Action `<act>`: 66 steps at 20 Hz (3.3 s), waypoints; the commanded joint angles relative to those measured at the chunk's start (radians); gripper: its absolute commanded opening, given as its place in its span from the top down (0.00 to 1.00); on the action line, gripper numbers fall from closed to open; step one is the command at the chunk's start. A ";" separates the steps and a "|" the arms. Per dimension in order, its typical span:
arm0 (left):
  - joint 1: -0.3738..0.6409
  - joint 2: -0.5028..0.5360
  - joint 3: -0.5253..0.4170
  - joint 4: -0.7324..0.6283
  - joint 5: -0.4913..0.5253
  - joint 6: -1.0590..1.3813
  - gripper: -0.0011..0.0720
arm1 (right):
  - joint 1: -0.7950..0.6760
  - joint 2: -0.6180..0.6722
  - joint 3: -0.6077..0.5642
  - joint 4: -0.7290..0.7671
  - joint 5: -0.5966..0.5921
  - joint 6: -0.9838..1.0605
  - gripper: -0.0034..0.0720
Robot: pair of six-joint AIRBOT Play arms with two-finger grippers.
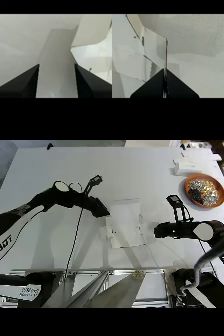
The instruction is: Fold the box and place the chain.
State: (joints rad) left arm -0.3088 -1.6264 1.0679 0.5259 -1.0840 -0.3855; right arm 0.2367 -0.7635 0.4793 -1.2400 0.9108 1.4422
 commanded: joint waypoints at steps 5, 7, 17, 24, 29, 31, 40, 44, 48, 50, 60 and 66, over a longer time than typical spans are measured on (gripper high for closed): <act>0.018 -0.004 0.007 0.003 -0.079 -0.033 0.29 | 0.001 0.001 0.000 -0.001 0.001 -0.001 0.93; -0.018 -0.010 0.007 0.003 -0.048 -0.029 0.29 | 0.001 0.001 0.000 -0.001 0.001 -0.001 0.93; -0.093 -0.063 0.008 -0.147 0.003 0.041 0.28 | 0.001 0.001 0.000 -0.001 0.001 -0.003 0.93; -0.152 -0.098 0.008 -0.174 -0.004 0.151 0.78 | 0.001 0.001 0.000 0.008 0.002 -0.002 0.93; -0.155 -0.066 0.008 -0.174 -0.004 0.309 0.98 | 0.001 0.001 0.008 0.057 0.012 -0.003 0.80; -0.166 -0.039 0.008 -0.164 -0.005 0.369 0.98 | 0.001 0.001 0.040 0.060 0.049 -0.003 0.57; -0.344 0.138 -0.101 0.036 0.099 0.349 0.99 | 0.000 0.087 0.237 -0.072 0.229 -0.004 0.50; -0.380 0.111 -0.145 -0.097 0.278 0.505 0.98 | 0.000 0.125 0.237 -0.064 0.228 -0.003 0.50; -0.367 0.047 -0.145 -0.305 0.282 0.705 0.98 | 0.000 0.125 0.237 -0.062 0.228 -0.004 0.50; -0.364 0.028 -0.145 -0.309 0.288 0.756 0.98 | 0.000 0.125 0.237 -0.062 0.228 -0.004 0.50; -0.364 -0.006 -0.145 -0.307 0.311 0.817 0.98 | 0.000 0.125 0.237 -0.062 0.229 -0.004 0.50; -0.364 -0.012 -0.145 -0.300 0.310 0.817 0.98 | 0.000 0.125 0.237 -0.063 0.231 -0.004 0.50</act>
State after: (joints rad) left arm -0.6735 -1.6356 0.9234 0.2214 -0.7750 0.4248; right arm 0.2367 -0.6392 0.7158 -1.3025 1.1404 1.4380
